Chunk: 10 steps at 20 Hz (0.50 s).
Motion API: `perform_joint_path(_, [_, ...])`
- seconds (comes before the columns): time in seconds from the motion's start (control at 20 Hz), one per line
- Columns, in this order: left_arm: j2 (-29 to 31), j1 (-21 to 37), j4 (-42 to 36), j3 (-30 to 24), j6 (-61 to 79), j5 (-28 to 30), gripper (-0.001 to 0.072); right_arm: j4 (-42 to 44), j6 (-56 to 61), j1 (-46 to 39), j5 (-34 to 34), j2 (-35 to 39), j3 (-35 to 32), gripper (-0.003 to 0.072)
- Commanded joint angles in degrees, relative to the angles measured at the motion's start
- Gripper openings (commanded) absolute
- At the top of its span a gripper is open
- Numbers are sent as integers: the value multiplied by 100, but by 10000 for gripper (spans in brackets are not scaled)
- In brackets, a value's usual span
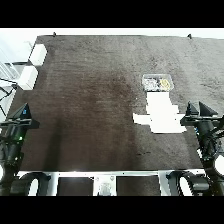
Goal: Fold the box and place the chain.
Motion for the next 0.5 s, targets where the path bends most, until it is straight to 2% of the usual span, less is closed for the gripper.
perform_joint_path(0.0, [4, 0, 2, -2, 0, 2, 21, 2, 2, 0, 2, 2, -2, 410])
perform_joint_path(0.25, [4, 0, 2, -2, 0, 0, 21, 26, 116, 0, 9, 2, 37, 421])
perform_joint_path(0.45, [4, 0, 2, -2, 0, 4, 20, 68, 260, -42, -197, -205, 450, 424])
